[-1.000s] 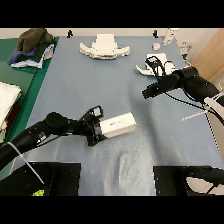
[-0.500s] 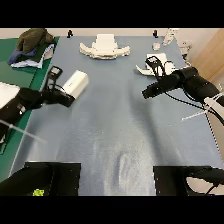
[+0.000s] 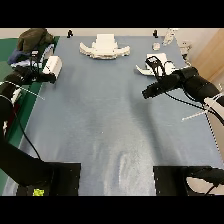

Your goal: Fold the box.

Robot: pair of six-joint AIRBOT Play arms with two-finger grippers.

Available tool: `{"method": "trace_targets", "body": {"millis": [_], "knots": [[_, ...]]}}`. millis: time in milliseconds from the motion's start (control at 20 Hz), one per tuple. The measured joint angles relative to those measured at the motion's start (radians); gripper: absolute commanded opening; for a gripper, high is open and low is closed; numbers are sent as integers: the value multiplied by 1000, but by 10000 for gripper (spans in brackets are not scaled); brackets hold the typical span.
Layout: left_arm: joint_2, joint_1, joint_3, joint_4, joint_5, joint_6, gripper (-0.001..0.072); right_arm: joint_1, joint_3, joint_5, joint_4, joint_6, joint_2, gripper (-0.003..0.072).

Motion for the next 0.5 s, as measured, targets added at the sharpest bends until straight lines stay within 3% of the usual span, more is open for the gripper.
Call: {"method": "trace_targets", "body": {"millis": [200,500], "knots": [[-138,16,144,14,1,-13,511,0,0,0,0,0,0,2],[-225,19,219,15,2,-19,511,0,0,0,0,0,0,2]]}}
